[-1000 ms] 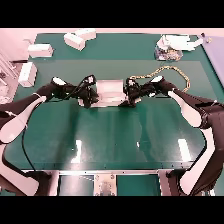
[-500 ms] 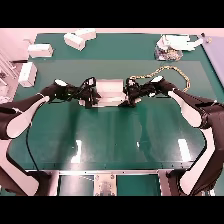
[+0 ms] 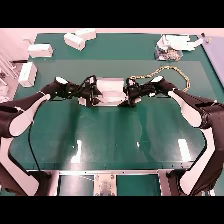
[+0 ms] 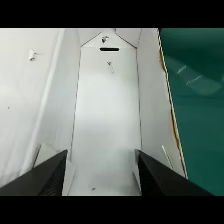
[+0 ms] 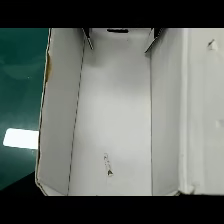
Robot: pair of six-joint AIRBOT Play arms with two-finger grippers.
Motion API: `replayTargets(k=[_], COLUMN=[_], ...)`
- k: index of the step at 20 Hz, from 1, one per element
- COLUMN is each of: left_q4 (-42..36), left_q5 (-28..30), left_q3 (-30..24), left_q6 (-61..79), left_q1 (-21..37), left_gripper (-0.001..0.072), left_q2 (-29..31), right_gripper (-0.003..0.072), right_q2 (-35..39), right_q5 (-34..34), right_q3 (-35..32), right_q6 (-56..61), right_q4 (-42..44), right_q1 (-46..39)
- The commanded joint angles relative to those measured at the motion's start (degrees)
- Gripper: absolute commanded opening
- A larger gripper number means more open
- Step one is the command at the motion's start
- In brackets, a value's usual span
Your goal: Fold the box and place the chain.
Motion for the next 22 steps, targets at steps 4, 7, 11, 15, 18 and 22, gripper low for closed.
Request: replayTargets(k=[4, 7, 11, 15, 18, 22], left_q4=[1.8, 1.8, 1.8, 1.8, 1.9, 3.4], left_q5=[-1.2, -0.7, 0.1, 3.4, 4.8, 4.9], left_q3=[0.3, 0.3, 0.3, 0.3, 0.3, 0.3], left_q6=[-1.5, -1.0, -1.0, -1.0, -1.0, -1.0], left_q1=[0.0, 0.0, 0.0, 0.0, 0.1, 0.2], left_gripper=[0.0639, 0.0640, 0.0638, 0.0494, 0.0242, 0.0240], left_q2=[-0.1, -0.1, -0.1, -0.1, -0.1, -0.1], right_gripper=[0.0591, 0.0591, 0.0591, 0.0591, 0.0591, 0.0591], right_q2=[0.0, 0.0, 0.0, 0.0, 0.0, 0.0], right_q5=[0.1, 0.1, 0.1, 0.1, 0.1, 0.1], right_q3=[0.0, 0.0, 0.0, 0.0, 0.0, 0.0], right_q6=[0.0, 0.0, 0.0, 0.0, 0.0, 0.0], right_q4=[0.0, 0.0, 0.0, 0.0, 0.0, 0.0], right_q1=[0.0, 0.0, 0.0, 0.0, 0.0, 0.0])
